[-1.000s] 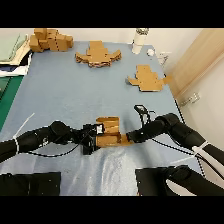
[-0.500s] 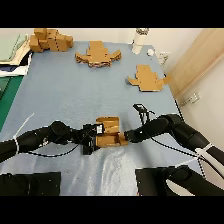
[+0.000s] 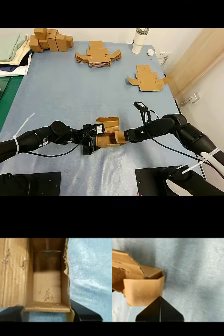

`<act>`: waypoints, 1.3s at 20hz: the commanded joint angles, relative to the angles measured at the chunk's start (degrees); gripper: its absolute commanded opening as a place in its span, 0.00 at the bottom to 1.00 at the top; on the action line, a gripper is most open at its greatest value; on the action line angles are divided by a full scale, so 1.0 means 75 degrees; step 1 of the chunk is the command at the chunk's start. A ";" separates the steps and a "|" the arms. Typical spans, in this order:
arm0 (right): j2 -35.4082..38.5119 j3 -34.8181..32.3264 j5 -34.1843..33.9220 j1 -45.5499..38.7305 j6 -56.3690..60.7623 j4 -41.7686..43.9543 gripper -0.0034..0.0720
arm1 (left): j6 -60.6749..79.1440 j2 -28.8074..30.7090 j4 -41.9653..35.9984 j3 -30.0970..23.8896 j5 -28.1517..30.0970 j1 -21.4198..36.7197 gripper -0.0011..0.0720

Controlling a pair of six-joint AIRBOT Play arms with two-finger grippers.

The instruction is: Fold the box.

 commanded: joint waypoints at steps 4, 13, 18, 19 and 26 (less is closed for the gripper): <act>0.0067 0.0006 -0.0009 0.0000 -0.0012 0.0169 0.05 | 0.0000 -0.0003 0.0000 0.0003 0.0000 -0.0006 0.59; -0.0210 0.0006 0.0274 0.0000 -0.0181 0.0490 0.54 | -0.0003 -0.0003 0.0003 0.0003 0.0000 -0.0006 0.59; -0.0224 0.0009 0.0405 0.0020 -0.0178 0.0764 0.68 | -0.0003 -0.0003 0.0003 0.0003 0.0000 -0.0006 0.59; -0.0265 0.0038 0.0423 0.0105 -0.0172 0.0764 0.68 | -0.0003 -0.0003 0.0000 0.0003 0.0000 -0.0006 0.59; -0.1352 0.0962 0.0507 0.1428 0.1343 -0.0822 0.68 | -0.0003 -0.0003 0.0003 0.0003 0.0000 -0.0006 0.59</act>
